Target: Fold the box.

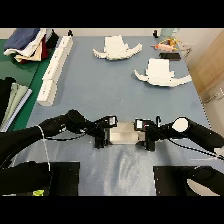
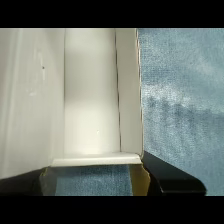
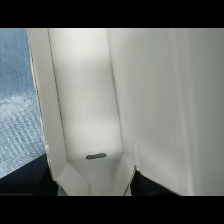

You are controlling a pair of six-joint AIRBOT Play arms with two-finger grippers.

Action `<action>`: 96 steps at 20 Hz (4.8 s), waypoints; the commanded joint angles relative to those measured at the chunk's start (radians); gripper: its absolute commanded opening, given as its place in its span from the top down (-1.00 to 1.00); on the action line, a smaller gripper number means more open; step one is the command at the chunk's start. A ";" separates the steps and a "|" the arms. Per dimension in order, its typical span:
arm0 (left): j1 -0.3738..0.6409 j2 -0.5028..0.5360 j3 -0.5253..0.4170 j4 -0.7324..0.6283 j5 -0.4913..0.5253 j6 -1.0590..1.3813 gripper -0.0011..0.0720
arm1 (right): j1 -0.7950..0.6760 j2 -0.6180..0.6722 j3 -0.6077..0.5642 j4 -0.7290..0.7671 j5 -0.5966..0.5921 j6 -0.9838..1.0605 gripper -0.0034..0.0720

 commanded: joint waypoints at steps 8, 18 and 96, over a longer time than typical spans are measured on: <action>0.000 0.000 0.001 0.000 0.001 0.000 -0.45 | -0.001 0.000 0.001 0.000 0.000 0.000 -0.47; 0.000 0.000 0.000 0.000 0.001 0.000 -0.45 | -0.001 0.000 0.005 0.002 -0.005 0.000 -1.00; 0.000 0.000 0.001 0.000 0.001 0.000 -0.45 | 0.018 -0.109 0.296 0.000 0.017 1.036 0.91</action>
